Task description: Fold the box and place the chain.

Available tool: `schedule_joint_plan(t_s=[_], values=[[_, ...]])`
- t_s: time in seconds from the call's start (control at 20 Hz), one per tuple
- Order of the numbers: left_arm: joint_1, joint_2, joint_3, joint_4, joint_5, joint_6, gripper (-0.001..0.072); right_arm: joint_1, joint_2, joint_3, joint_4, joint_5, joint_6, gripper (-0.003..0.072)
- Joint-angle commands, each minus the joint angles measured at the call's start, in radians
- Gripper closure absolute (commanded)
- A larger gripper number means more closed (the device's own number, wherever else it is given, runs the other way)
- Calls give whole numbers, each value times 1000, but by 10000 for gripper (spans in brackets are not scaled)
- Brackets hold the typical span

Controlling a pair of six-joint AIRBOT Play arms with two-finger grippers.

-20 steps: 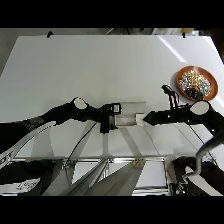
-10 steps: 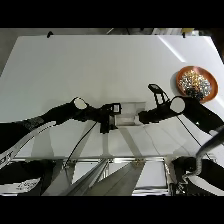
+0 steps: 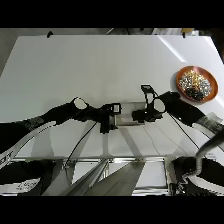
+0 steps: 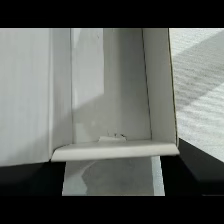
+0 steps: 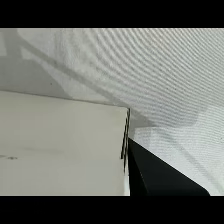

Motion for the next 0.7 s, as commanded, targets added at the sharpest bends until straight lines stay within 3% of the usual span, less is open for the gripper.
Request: schedule_joint_plan(t_s=[0.0,0.25,0.3,0.4,0.55,0.6,0.65], values=[[0,1,0,0,0,0,454,17,-23,10,-74,9,47,458],[0,0,0,0,0,0,454,17,-46,10,-85,35,57,544],[0,0,0,0,0,0,454,17,-50,10,-85,38,56,620],[0,0,0,0,0,0,454,17,-51,10,-85,38,56,675],[0,0,0,0,0,0,454,17,-51,10,-84,29,55,672],[0,0,0,0,0,0,454,17,-51,10,-84,27,55,651],[0,1,0,0,0,0,454,17,-51,10,-84,27,55,575]])
